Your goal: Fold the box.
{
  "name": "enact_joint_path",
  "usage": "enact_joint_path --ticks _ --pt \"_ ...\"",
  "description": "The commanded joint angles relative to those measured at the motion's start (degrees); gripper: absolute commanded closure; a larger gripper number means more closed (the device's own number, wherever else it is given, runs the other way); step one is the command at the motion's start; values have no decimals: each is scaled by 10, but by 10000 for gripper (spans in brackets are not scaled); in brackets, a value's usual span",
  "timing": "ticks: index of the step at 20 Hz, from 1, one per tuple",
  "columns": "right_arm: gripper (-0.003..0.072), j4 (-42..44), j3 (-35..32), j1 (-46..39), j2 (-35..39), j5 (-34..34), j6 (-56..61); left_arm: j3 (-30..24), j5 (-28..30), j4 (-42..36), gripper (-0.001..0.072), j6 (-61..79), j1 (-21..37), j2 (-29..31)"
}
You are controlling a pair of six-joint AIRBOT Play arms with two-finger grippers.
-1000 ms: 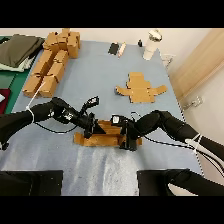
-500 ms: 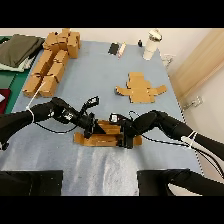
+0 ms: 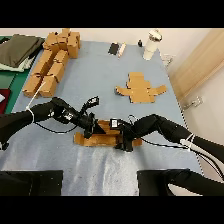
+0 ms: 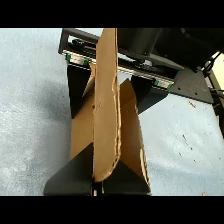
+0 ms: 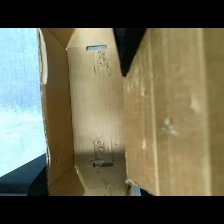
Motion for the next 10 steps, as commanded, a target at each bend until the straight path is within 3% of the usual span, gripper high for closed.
enact_joint_path --ticks 1,2,4,10 --pt "50 6 -3 0 0 1 -10 0 0 0 697 0 0 0" --pt "54 6 -3 0 0 2 -10 0 0 0 697 0 0 0" --pt "131 5 -3 -1 2 -6 -10 0 0 0 697 0 0 0" --pt "131 -1 -11 -11 15 -14 -10 0 0 0 698 0 0 0"
